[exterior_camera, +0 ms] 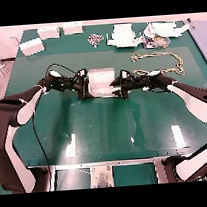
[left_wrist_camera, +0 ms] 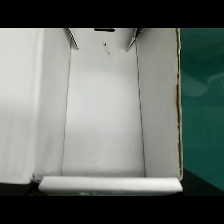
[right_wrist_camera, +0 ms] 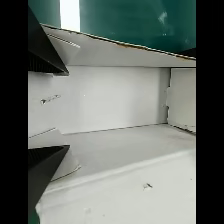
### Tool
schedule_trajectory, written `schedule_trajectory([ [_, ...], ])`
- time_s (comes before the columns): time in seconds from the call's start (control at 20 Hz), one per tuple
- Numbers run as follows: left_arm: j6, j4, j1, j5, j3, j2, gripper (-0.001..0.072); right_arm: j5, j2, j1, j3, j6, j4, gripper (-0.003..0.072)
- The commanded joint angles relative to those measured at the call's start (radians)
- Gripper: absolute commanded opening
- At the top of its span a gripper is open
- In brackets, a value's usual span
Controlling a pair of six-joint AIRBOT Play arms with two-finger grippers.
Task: Fold the box and place the chain.
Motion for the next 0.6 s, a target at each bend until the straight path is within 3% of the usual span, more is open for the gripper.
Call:
schedule_trajectory([
  [0.0,-0.001,0.000,0.000,0.001,0.000,0.000,0.0630,-0.001,-0.002,-0.008,0.001,-0.008,0.009,0.0556],
  [0.15,-0.001,0.000,0.000,0.001,0.000,0.000,0.0630,-0.002,-0.002,-0.008,0.001,-0.008,0.009,0.0533],
  [0.2,-0.001,0.000,0.000,0.001,0.000,0.000,0.0630,-0.002,-0.002,-0.008,0.001,-0.008,0.009,0.0390],
  [0.25,-0.001,0.000,0.000,0.001,0.000,0.000,0.0630,-0.002,-0.002,-0.010,0.001,-0.007,0.009,0.0159],
  [0.3,-0.001,0.000,0.000,0.001,0.000,0.000,0.0630,-0.002,0.001,-0.012,0.001,-0.003,0.008,0.0024],
  [0.55,-0.001,0.000,0.000,0.001,0.000,0.000,0.0630,0.003,0.028,-0.034,0.000,0.065,-0.007,0.0011],
])
